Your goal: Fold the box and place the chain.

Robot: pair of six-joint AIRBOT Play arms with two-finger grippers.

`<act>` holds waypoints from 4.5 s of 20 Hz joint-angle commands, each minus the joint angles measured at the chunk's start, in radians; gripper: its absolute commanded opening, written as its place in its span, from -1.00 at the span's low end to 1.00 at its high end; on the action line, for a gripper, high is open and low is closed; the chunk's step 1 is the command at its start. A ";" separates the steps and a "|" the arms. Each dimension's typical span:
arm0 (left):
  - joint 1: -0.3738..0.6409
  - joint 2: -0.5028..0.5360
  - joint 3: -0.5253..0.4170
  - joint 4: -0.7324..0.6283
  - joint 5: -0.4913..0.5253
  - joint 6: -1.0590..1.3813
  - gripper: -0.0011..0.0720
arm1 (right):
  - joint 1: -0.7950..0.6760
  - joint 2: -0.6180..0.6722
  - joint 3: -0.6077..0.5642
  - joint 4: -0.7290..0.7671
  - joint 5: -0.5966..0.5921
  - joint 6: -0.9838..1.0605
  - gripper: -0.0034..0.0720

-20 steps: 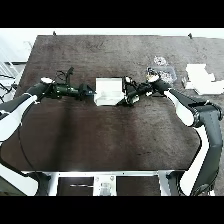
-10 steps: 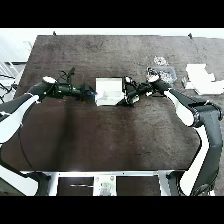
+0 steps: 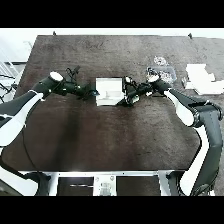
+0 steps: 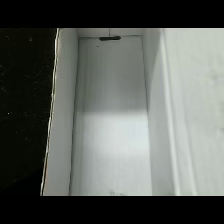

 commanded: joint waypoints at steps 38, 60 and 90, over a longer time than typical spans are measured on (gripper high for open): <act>-0.243 -0.214 0.491 0.803 -0.302 -0.785 0.00 | 0.001 -0.001 0.000 0.000 0.000 0.000 0.63; -0.298 -0.303 0.605 0.899 -0.351 -0.760 -0.01 | 0.001 -0.001 0.000 0.000 0.000 0.000 0.62; -0.298 -0.351 0.608 0.964 -0.443 -0.726 -0.91 | 0.001 -0.001 0.000 0.000 0.000 0.000 0.63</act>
